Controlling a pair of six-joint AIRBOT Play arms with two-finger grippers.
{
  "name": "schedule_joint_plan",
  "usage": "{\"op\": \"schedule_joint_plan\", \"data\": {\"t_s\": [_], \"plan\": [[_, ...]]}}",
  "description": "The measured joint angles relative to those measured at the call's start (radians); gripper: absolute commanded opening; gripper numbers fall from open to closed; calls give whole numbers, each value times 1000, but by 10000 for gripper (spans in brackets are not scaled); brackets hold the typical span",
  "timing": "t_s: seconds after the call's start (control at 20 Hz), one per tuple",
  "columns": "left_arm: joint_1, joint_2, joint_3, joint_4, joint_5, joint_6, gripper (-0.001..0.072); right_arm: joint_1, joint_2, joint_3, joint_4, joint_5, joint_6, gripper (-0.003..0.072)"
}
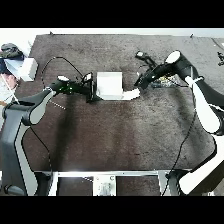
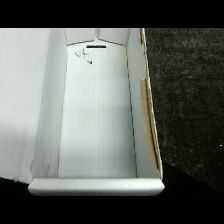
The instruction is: Fold the box and place the chain.
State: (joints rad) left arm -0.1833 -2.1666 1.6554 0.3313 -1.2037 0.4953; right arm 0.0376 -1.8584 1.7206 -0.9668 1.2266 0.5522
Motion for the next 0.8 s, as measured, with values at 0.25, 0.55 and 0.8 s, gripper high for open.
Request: {"op": "schedule_joint_plan", "data": {"t_s": [0.25, 0.55, 0.8], "plan": [[0, 0, 0, 0, 0, 0, 353, -102, 2, -1, 0, 15, 323, 15], [0, 0, 0, 0, 0, 0, 353, -106, -68, -14, 21, 50, 465, 15], [0, 0, 0, 0, 0, 0, 352, -61, -116, -81, 69, 36, 480, 15]]}}
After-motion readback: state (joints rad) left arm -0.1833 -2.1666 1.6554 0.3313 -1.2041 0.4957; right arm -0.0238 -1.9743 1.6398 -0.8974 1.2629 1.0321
